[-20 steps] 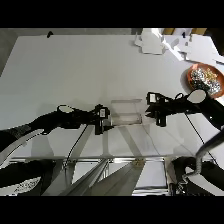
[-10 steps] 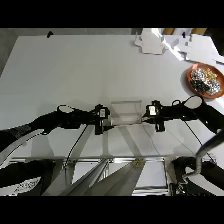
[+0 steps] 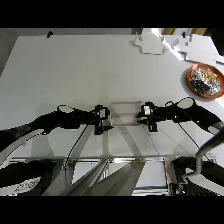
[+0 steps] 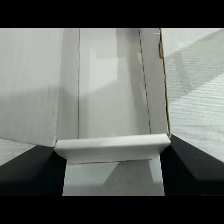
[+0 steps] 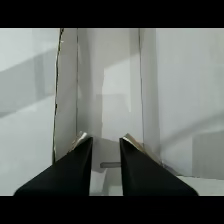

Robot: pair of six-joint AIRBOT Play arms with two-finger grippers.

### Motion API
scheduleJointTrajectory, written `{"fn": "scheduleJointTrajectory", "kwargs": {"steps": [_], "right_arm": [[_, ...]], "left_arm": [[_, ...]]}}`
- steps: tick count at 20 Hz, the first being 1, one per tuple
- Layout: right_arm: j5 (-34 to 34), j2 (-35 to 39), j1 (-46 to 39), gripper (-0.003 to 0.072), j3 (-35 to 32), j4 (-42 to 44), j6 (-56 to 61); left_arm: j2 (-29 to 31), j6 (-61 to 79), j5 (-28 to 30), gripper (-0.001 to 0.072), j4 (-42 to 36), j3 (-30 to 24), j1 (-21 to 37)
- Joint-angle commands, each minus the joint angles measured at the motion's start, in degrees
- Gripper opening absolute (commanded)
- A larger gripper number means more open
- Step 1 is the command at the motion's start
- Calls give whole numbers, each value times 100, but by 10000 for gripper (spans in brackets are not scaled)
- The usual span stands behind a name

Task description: Fold the box and place the chain.

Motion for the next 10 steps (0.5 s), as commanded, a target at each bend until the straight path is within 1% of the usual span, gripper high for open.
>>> {"fn": "scheduleJointTrajectory", "kwargs": {"steps": [1, 2, 6, 10], "right_arm": [[-26, -52, 57, 311, -31, 146, -42], [-20, -52, 57, 341, -48, 122, -11], [20, -20, -48, 341, -57, -254, 765], [98, 568, -356, 333, -57, -595, 2052]], "left_arm": [[4, -2, 0, 29, -17, 0, -2], [4, -2, 0, 29, -17, 0, -2], [4, -2, 0, 29, -17, 0, -2], [4, -2, 0, 29, -17, 0, -2]]}}
